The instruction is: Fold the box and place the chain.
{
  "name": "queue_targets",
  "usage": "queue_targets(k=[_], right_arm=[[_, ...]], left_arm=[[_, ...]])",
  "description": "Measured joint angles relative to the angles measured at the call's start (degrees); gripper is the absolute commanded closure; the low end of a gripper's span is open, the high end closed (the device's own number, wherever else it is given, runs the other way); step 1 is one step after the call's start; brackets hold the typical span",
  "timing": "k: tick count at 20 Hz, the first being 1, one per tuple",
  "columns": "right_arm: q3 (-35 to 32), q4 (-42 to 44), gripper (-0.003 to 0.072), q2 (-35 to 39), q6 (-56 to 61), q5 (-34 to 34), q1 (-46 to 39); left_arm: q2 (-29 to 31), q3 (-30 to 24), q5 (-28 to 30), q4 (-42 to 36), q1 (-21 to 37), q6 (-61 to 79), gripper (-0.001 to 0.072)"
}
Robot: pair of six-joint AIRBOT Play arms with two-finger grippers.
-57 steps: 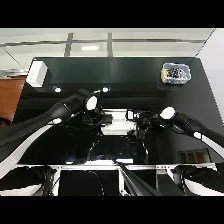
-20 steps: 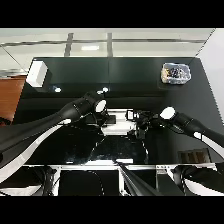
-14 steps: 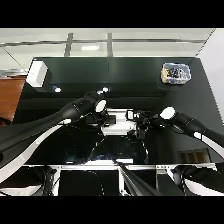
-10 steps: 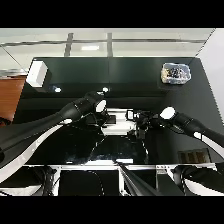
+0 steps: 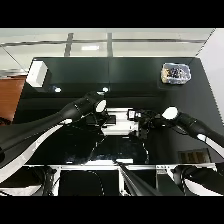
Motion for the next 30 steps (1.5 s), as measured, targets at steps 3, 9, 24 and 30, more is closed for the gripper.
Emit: queue_targets(k=[3, 9, 24, 30], right_arm=[[0.02, -4.74, 0.0023, 3.96, 1.05, 1.9, -1.16], [0.02, -6.32, 0.0497, 5.4, -1.11, 2.64, -1.16], [0.04, 11.72, 0.0673, -0.92, 2.62, 2.23, -0.74], [5.38, 2.45, 0.0675, 6.56, 35.74, 16.15, -13.92]], left_arm=[[0.0, 0.0, -0.15, 0.04, 0.0, 0.44, 0.0683], [0.0, 0.0, -0.94, 0.11, 0.0, 1.25, 0.0683], [0.0, 0.0, -1.16, 0.15, 0.0, 1.25, 0.0683], [0.0, 0.0, -0.96, 0.0, 0.0, 1.31, 0.0683]])
